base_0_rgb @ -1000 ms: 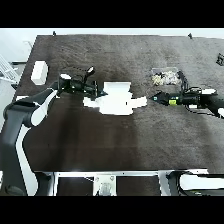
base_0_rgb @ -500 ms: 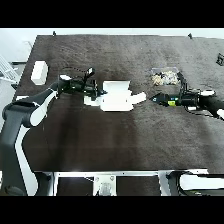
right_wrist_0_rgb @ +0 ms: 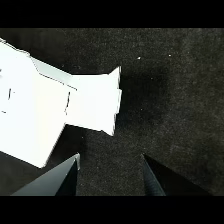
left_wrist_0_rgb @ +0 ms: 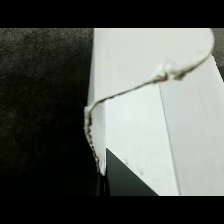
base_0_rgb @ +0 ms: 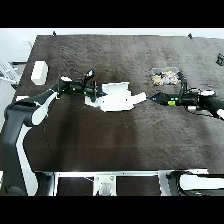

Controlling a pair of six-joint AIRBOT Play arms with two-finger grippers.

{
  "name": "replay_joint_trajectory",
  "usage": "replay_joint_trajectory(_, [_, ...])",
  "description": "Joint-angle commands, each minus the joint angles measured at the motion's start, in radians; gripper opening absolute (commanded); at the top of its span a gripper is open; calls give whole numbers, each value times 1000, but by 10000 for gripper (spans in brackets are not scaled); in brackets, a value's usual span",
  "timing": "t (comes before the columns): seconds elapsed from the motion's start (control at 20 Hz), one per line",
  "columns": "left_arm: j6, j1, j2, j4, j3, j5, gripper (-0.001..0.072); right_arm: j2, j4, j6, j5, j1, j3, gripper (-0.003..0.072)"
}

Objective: Fold the box and place the chain.

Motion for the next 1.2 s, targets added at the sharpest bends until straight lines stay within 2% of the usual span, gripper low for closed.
replay_joint_trajectory(0.0, [11, 0, -5, -4, 0, -2, 18, 0, 2, -9, 0, 0, 0, 456])
replay_joint_trajectory(0.1, [10, 0, -5, -4, 0, -3, 19, 0, 7, -40, 0, 0, 0, 457])
replay_joint_trajectory(0.3, [6, 0, -5, -4, 0, -16, 19, 4, 109, -144, 25, 1, -3, 456])
replay_joint_trajectory(0.55, [6, 0, -5, -6, 0, -13, 19, 89, 280, -330, 57, 10, -98, 426])
replay_joint_trajectory(0.65, [6, 0, -5, -6, 0, -13, 19, 122, 279, -454, 58, 31, -125, 438])
replay_joint_trajectory(0.8, [6, 0, -5, -6, 0, -13, 19, 130, 215, -715, 47, 98, -140, 519])
replay_joint_trajectory(0.9, [6, 0, -5, -6, 0, -13, 19, 130, 151, -868, -28, 156, -143, 525])
replay_joint_trajectory(0.95, [6, 0, -5, -6, 0, -13, 19, 130, 121, -960, -66, 184, -143, 555])
replay_joint_trajectory(1.15, [6, 0, -5, -6, 0, -13, 19, 119, 93, -1255, -96, 266, -143, 555])
